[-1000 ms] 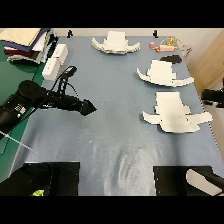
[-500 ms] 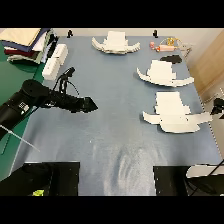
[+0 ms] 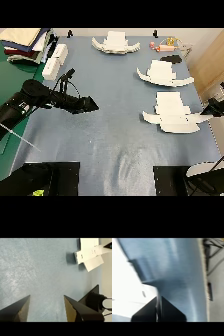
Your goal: Fold the box.
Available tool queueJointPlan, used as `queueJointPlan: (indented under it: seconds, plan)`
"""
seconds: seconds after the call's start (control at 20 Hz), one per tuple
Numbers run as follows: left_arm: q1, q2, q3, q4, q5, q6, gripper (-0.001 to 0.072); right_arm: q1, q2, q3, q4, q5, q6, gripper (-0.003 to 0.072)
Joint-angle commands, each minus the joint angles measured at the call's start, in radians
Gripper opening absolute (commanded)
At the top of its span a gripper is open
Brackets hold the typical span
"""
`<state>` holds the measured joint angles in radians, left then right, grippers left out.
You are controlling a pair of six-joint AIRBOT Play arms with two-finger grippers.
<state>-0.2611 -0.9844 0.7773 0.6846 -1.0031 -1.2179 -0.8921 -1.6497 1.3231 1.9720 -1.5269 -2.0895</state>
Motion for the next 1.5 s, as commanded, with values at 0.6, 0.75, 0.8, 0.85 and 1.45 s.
queueJointPlan:
  seconds: [0.6, 0.75, 0.8, 0.85, 1.45]
  plan:
    - [0.001, -0.001, 0.001, -0.007, -0.065, 0.05, 0.0635, 0.425, 0.47, -0.542, 0.262, 0.171, 0.222, 0.0]
    - [0.001, -0.001, 0.001, 0.018, -0.096, 0.058, 0.0636, 0.522, 0.649, -0.748, 0.248, 0.325, 0.296, 0.0004]
    - [0.001, -0.001, 0.001, 0.031, -0.095, 0.058, 0.0635, 0.541, 0.684, -0.787, 0.235, 0.354, 0.31, 0.0055]
    - [0.001, -0.001, 0.001, 0.041, -0.095, 0.058, 0.0636, 0.55, 0.699, -0.804, 0.216, 0.355, 0.319, 0.0218]
    - [0.012, -0.002, 0.001, -0.008, -0.07, 0.06, 0.0633, 0.614, 0.648, -0.817, 0.311, 0.31, 0.094, 0.0002]
